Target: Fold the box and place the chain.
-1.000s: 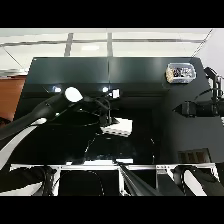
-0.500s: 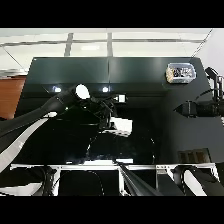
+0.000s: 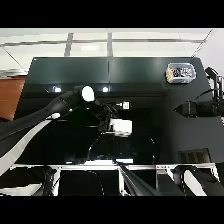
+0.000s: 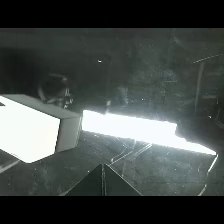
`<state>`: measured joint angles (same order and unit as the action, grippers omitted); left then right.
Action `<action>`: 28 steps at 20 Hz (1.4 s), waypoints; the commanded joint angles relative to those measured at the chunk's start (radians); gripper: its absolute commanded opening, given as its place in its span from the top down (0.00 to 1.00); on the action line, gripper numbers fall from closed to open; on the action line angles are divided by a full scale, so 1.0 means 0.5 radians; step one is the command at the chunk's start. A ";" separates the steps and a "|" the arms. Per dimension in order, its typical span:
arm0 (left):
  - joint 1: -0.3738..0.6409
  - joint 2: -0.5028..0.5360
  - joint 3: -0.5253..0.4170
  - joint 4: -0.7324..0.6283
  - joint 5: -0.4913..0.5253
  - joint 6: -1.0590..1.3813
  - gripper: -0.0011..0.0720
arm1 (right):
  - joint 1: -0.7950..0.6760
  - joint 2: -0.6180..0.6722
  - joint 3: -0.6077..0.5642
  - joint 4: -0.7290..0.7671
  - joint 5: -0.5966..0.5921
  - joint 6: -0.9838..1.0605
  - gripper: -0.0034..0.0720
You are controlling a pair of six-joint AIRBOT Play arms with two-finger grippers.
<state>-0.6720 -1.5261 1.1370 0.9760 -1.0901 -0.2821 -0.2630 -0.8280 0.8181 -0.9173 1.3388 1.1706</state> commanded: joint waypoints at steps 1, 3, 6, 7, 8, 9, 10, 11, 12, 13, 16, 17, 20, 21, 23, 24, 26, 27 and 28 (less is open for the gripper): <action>-0.079 -0.006 0.005 0.182 0.018 -0.141 0.01 | -0.002 0.002 0.002 0.001 0.000 0.000 0.94; -0.110 -0.006 0.005 0.181 0.079 -0.189 0.01 | -0.001 0.002 0.002 0.001 0.001 0.000 0.94; -0.202 -0.035 0.006 0.220 0.289 -0.468 0.01 | -0.001 0.002 0.002 0.001 0.000 0.000 0.94; -0.247 -0.059 0.006 0.301 0.311 -0.556 0.01 | -0.001 0.002 0.002 0.001 -0.001 0.000 0.94; -0.298 -0.085 0.010 0.420 0.307 -0.655 0.01 | -0.002 0.002 0.002 0.001 0.000 0.000 0.94; -0.343 -0.103 0.018 0.572 0.301 -0.783 0.02 | -0.002 0.002 0.002 0.001 0.000 0.000 0.94; -0.377 -0.105 0.030 0.718 0.280 -0.875 0.21 | -0.001 0.002 0.002 0.002 0.000 0.000 0.94; -0.394 -0.101 0.057 0.832 0.208 -0.897 0.50 | -0.002 0.002 0.002 0.001 -0.001 0.000 0.94; -0.394 -0.094 0.104 0.912 0.116 -0.906 0.53 | -0.001 0.002 0.002 0.001 -0.003 0.000 0.94; -0.371 -0.084 0.159 0.980 0.043 -0.953 0.56 | -0.002 0.002 0.002 0.001 -0.008 0.000 0.94; -0.159 -0.063 0.408 1.126 -0.207 -1.173 0.63 | -0.002 0.002 0.002 0.001 -0.014 0.000 0.94; -0.048 -0.063 0.494 1.149 -0.261 -1.246 0.62 | -0.001 0.002 0.002 0.001 -0.014 0.000 0.94; 0.406 -0.065 0.742 1.166 -0.286 -1.489 0.62 | -0.001 0.002 0.002 0.004 -0.015 0.001 0.94; 0.562 -0.065 0.819 1.167 -0.269 -1.579 0.62 | -0.001 0.002 0.002 0.007 -0.016 0.001 0.94; 0.893 -0.079 0.999 1.165 -0.266 -1.780 0.62 | -0.002 0.002 0.002 0.007 -0.024 0.001 0.94; 1.051 -0.098 1.102 1.165 -0.265 -1.873 0.62 | -0.002 0.002 0.002 0.007 -0.031 0.001 0.94; 1.317 -0.151 1.287 1.128 -0.204 -1.968 0.60 | -0.002 0.002 0.002 0.008 -0.041 0.002 0.94; 1.427 -0.189 1.370 1.084 -0.160 -1.967 0.60 | -0.001 0.002 0.002 0.009 -0.046 0.002 0.94; 1.534 -0.248 1.464 1.038 -0.130 -1.967 0.60 | -0.001 0.002 0.002 0.009 -0.053 0.003 0.94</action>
